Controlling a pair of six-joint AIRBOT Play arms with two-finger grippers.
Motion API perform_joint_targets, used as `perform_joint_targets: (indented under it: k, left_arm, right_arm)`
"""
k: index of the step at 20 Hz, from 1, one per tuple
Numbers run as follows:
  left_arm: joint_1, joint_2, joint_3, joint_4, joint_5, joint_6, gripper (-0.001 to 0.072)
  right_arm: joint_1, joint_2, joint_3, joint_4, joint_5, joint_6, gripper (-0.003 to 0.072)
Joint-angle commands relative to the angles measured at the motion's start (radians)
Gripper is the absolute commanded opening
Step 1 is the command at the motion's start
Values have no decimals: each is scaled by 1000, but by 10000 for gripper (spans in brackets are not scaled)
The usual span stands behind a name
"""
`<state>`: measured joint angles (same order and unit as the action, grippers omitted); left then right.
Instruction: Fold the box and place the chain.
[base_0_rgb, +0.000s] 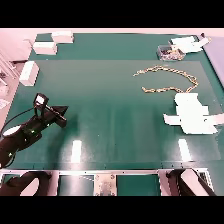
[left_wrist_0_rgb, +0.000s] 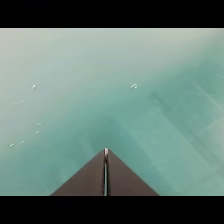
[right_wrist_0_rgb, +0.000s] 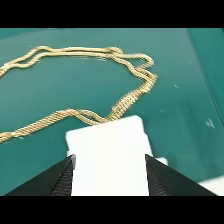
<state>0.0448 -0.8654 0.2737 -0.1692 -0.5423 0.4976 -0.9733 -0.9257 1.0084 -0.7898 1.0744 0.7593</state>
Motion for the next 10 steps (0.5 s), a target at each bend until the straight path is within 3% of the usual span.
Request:
perform_joint_targets:
  k: [1, 5, 10]
  left_arm:
    - [1, 1, 0, 0, 0, 0, 21]
    - [1, 1, 0, 0, 0, 0, 21]
    - [1, 1, 0, 0, 0, 0, 21]
  right_arm:
    - [-187, -218, 180, -16, 224, 50, 511]
    - [-196, -478, 382, -159, 348, 79, 513]
    - [-155, -705, 609, -305, 406, 97, 513]
